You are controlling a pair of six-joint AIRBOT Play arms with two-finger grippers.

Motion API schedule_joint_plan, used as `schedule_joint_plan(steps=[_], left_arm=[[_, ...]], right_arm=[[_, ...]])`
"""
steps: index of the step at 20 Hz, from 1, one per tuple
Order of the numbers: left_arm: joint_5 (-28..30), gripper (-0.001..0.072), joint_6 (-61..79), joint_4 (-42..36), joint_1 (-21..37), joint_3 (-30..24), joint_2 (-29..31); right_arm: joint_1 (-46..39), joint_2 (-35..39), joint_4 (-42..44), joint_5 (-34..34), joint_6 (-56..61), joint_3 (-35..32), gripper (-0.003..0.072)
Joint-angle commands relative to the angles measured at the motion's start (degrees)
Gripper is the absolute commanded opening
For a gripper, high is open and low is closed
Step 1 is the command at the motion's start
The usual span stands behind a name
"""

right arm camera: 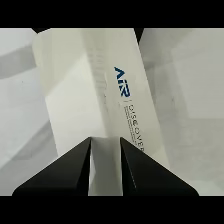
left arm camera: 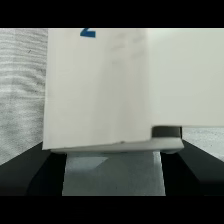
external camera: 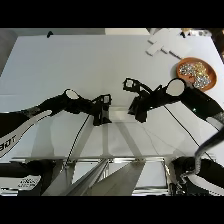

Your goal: Fold the box and place the chain.

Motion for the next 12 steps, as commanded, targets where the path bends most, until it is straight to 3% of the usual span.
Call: schedule_joint_plan(steps=[1,5,7,12], left_arm=[[0.0,0.0390,0.0,0.0,0.0,0.0,0.0],[0.0,0.0390,0.0,0.0,0.0,0.0,0.0],[0.0,0.0390,0.0,0.0,0.0,0.0,0.0],[0.0,0.0390,0.0,0.0,0.0,0.0,0.0]], right_arm=[[0.1,0.3,-0.2,-1.4,-2.4,-0.4,0.0223],[0.0,0.2,-1.9,-2.5,-2.3,-0.4,0.0220],[0.0,0.2,-3.0,-2.5,-2.2,-0.4,0.0158],[0.1,0.2,-2.9,-2.8,-2.2,-0.4,0.0152]])
